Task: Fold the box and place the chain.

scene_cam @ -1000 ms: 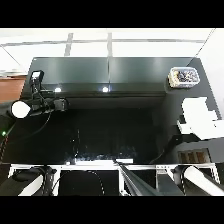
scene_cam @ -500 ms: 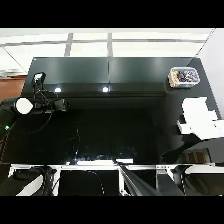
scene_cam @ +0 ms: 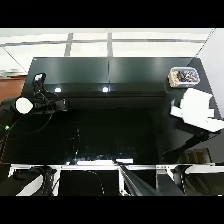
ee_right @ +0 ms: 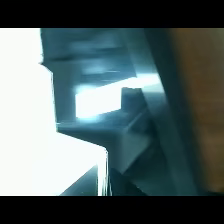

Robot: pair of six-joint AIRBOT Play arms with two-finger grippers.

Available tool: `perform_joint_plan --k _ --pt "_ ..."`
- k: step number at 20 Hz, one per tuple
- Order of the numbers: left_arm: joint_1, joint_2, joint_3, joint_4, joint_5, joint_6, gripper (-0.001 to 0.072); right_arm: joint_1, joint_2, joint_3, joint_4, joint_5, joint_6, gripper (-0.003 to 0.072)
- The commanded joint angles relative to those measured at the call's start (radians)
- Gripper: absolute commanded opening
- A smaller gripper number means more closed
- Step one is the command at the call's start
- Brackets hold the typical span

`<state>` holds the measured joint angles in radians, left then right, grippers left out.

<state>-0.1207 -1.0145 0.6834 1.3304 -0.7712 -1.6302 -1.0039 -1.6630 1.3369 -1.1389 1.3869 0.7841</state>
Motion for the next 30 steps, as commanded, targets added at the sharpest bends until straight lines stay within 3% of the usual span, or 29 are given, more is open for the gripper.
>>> perform_joint_plan --k 1,7,11,17,21,26,30 --pt "-0.001 -0.001 0.0 -0.004 -0.016 -0.001 0.0708 0.016 0.125 -0.132 0.244 0.107 -0.021 0.0061" --pt "-0.001 -0.002 0.0 -0.075 -0.045 0.008 0.0707 0.165 0.506 -0.621 0.613 0.011 -0.142 0.0062" --pt "-0.001 -0.023 0.0 -0.187 -0.05 0.122 0.0708 0.437 0.614 -0.798 0.681 -0.079 -0.158 0.0062" --pt "-0.002 -0.151 0.002 -0.604 -0.034 0.439 0.0708 0.9 0.62 -0.826 0.717 -0.329 -0.225 0.0062" --pt "-0.006 -0.325 0.05 -0.921 -0.214 0.745 0.0707 1.101 0.62 -0.837 0.727 -0.523 -0.224 0.0063" --pt "-0.025 -0.47 0.091 -0.951 -0.274 0.824 0.0708 1.143 0.62 -0.837 0.723 -0.535 -0.224 0.0062" --pt "-0.033 -0.539 0.11 -0.942 -0.505 1.088 0.0673 1.142 0.62 -0.837 0.723 -0.54 -0.224 0.0063"
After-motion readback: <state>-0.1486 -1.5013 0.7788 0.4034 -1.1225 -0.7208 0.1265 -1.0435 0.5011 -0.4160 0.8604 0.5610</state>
